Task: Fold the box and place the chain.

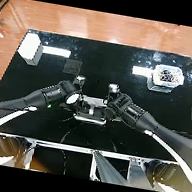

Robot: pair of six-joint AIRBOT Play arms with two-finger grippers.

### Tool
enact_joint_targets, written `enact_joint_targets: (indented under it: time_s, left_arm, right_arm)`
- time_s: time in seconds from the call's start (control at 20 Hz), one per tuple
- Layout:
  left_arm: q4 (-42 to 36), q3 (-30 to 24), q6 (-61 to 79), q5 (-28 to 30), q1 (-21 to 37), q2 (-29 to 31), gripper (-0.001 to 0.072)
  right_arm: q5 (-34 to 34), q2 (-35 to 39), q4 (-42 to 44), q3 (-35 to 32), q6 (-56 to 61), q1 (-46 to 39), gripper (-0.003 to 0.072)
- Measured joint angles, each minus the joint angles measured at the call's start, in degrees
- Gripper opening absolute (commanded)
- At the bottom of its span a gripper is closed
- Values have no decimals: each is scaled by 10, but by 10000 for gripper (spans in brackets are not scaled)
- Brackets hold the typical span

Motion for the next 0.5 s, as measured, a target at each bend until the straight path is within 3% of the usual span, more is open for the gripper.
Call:
enact_joint_targets:
  time_s: [0.25, 0.35, 0.5]
  left_arm:
    - [2, 0, 1, 0, 0, 0, 20]
    - [3, 0, 5, -1, 0, 0, 20]
    - [3, 0, 4, -1, 0, 0, 20]
  right_arm:
    - [2, 0, 0, 0, -6, 0, 36]
    - [3, 1, 3, 0, -13, 0, 413]
    - [2, 1, 0, 0, -13, 1, 412]
